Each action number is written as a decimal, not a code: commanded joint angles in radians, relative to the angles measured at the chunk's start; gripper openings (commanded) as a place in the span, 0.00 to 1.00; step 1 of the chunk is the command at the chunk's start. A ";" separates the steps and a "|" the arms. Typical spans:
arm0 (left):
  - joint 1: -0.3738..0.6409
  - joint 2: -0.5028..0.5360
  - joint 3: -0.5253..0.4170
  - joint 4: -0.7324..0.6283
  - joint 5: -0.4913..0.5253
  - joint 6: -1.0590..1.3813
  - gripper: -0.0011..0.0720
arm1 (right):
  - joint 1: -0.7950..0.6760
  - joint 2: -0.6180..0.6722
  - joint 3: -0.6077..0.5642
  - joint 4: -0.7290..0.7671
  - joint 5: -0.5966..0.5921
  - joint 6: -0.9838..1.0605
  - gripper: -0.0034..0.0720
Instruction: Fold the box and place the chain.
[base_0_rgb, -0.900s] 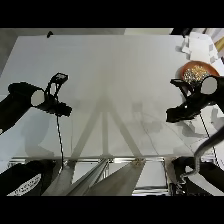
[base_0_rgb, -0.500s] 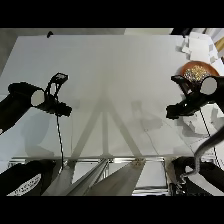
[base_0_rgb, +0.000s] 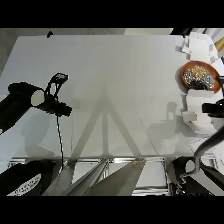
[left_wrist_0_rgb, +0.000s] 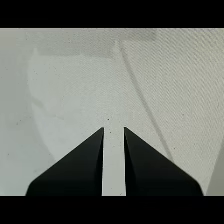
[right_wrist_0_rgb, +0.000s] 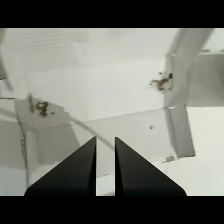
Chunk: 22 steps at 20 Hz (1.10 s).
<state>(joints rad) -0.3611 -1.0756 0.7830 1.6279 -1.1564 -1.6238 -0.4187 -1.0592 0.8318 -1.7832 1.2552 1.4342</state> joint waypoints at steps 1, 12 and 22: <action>-0.001 0.000 0.000 0.000 0.000 0.000 0.20 | -0.151 0.000 0.001 -0.035 -0.087 -0.030 0.17; -0.001 0.000 -0.001 0.000 0.000 0.000 0.20 | -0.174 -0.061 0.001 -0.187 -0.185 -0.085 0.68; -0.001 0.000 -0.001 0.000 0.000 0.000 0.20 | -0.174 -0.214 0.001 -0.365 -0.224 0.002 0.41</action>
<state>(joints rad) -0.3611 -1.0756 0.7830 1.6276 -1.1564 -1.6238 -0.5915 -1.2274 0.8322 -2.0674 1.0183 1.3895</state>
